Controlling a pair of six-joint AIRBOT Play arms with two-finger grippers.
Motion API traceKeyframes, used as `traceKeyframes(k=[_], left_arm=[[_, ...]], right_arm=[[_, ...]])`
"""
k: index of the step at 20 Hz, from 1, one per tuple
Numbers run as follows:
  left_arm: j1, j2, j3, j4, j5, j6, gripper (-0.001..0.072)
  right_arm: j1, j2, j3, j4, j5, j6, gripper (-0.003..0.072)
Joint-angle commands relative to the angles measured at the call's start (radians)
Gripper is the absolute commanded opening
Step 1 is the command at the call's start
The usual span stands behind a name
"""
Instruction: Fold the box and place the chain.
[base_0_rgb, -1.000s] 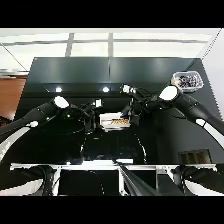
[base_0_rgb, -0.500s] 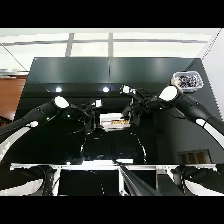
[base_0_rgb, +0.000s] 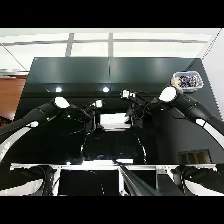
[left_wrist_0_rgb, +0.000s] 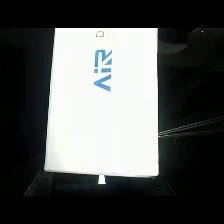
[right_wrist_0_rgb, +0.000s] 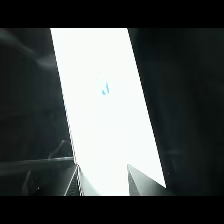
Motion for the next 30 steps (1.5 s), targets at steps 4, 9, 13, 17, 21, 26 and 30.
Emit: traceKeyframes(k=[4,9,13,17,21,26,30], left_arm=[[0.0,0.0,0.0,0.0,0.002,0.003,0.0388],[0.0,0.0,0.0,0.0,0.002,0.003,0.0388],[0.0,0.0,0.0,0.0,0.002,0.003,0.0388],[0.0,0.0,0.0,0.0,-0.005,0.003,0.0388],[0.0,0.0,0.0,0.0,-0.016,0.003,0.0388],[0.0,0.0,0.0,0.0,-0.016,0.004,0.0389],[0.0,0.0,0.0,0.0,-0.016,0.004,0.0388]], right_arm=[[0.001,0.0,0.0,0.008,-0.003,0.005,0.0363],[0.001,0.0,0.0,0.017,-0.009,0.011,0.0363],[0.0,0.001,0.001,0.024,-0.035,0.023,0.0363],[0.0,0.018,0.004,0.023,-0.043,0.023,0.0363],[0.0,0.022,0.003,0.02,-0.043,0.029,0.0363],[0.001,0.014,0.002,0.018,-0.042,0.038,0.0363],[0.001,-0.005,0.0,0.018,-0.041,0.045,0.0363]])
